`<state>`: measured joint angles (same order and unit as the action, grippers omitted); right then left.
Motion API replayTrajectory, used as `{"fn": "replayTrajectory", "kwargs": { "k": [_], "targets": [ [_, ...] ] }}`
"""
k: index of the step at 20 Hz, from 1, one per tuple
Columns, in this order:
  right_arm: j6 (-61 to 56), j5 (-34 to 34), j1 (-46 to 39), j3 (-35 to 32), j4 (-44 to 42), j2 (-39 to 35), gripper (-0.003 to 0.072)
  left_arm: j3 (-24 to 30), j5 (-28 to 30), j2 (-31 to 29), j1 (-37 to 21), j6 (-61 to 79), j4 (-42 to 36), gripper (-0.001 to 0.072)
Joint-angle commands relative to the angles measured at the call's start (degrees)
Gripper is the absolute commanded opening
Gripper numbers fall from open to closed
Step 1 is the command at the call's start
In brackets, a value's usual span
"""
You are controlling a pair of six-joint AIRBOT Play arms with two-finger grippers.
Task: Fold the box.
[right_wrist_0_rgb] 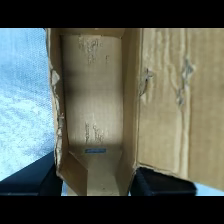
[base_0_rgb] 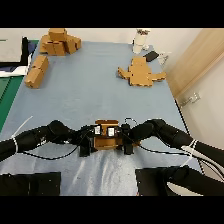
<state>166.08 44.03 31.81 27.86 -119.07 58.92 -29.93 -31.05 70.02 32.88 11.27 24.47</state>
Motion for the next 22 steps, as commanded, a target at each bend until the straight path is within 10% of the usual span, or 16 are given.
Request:
{"fn": "replayTrajectory", "kwargs": {
  "k": [1, 8, 10, 16, 22],
  "targets": [
    [0.0, 0.0, 0.0, 0.0, 0.0, 0.0, 0.0489, 0.0, 0.0, 0.0, 0.0, 0.0, 0.0, 0.0403],
    [0.0, -0.1, 0.0, 0.0, -0.3, 0.0, 0.049, 0.0, 0.0, 0.0, 0.0, 0.0, 0.0, 0.0402],
    [-0.3, 1.0, 0.0, 0.3, -0.2, -0.1, 0.072, 0.0, 0.0, 0.0, 0.0, 0.0, 0.0, 0.0402],
    [-13.0, 5.5, 0.0, 2.4, 8.1, -4.7, 0.072, 0.0, 0.0, 0.0, 0.0, 0.0, 0.0, 0.0402],
    [-34.2, 29.4, 0.0, 3.6, 12.8, -14.7, 0.0715, 0.0, 0.0, 0.0, 0.0, 0.0, 0.0, 0.0402]
  ]
}}
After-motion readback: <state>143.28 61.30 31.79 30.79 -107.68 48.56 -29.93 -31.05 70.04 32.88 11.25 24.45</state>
